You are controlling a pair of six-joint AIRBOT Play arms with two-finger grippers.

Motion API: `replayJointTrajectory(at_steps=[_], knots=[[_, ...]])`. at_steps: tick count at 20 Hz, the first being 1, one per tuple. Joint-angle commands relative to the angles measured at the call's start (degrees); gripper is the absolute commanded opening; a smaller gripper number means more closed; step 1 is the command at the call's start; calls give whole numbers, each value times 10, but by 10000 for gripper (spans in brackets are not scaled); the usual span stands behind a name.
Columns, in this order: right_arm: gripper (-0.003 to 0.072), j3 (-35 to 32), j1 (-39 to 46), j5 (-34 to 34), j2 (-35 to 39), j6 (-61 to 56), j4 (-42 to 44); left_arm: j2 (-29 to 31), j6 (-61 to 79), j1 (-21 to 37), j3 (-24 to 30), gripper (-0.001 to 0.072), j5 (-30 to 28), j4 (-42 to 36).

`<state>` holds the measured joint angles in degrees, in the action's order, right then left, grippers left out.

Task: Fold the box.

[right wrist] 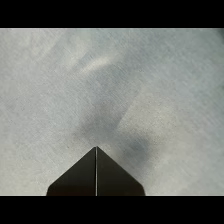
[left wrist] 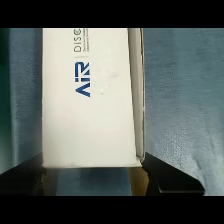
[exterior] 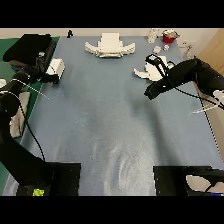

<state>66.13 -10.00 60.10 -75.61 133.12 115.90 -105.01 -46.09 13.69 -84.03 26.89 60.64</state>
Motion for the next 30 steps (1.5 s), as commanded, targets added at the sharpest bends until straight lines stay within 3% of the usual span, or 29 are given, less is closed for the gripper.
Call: replayJointTrajectory(at_steps=[1,14,16,19,26,29,30], knots=[[3,0,0,0,0,0,0,-46,0,3,-40,509,-9,1],[4,0,0,0,0,0,0,-52,1,2,-40,510,-14,-4],[4,0,0,0,0,0,0,-51,0,2,-40,696,-14,-4],[3,0,0,0,0,0,0,-42,0,6,-42,696,5,-1],[3,0,0,0,0,0,0,67,-6,48,-42,695,182,11],[4,0,0,0,0,0,0,124,-75,70,-42,693,310,15],[4,0,0,0,0,0,0,139,-112,74,-42,597,355,15]])
